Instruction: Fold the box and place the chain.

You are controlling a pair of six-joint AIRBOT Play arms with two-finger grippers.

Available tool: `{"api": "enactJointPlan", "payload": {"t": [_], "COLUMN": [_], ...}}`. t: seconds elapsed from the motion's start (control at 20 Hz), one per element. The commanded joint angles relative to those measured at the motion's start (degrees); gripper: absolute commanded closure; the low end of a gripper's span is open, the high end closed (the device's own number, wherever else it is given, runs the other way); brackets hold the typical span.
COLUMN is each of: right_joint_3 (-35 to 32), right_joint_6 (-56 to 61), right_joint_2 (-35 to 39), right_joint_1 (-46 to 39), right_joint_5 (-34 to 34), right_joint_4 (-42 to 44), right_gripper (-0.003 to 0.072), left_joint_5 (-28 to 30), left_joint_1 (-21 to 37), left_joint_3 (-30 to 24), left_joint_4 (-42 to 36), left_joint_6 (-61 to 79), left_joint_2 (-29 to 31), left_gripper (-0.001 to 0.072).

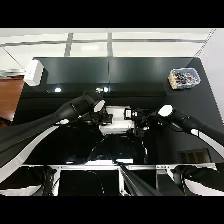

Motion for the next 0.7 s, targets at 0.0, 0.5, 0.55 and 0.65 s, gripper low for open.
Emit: {"api": "enactJointPlan", "payload": {"t": [0.0,0.5,0.55,0.65], "right_joint_3": [0.0,0.0,0.0,0.0], "right_joint_6": [0.0,0.0,0.0,0.0], "right_joint_2": [0.0,0.0,0.0,0.0], "right_joint_1": [0.0,0.0,0.0,0.0], "right_joint_5": [0.0,0.0,0.0,0.0], "right_joint_4": [0.0,0.0,0.0,0.0], "right_gripper": [0.0229,0.0229,0.0229,0.0229], "left_joint_5": [1.8,5.2,4.9,4.9], "left_joint_1": [0.0,0.0,0.0,0.0], "left_joint_3": [-0.7,-0.7,-0.7,-0.6], "left_joint_4": [-0.7,-3.5,-3.4,-3.4], "left_joint_6": [-1.7,-3.0,-3.0,-3.0], "left_joint_2": [0.0,-0.5,-0.5,-0.5], "left_gripper": [0.0283,0.0684,0.0684,0.0496]}}
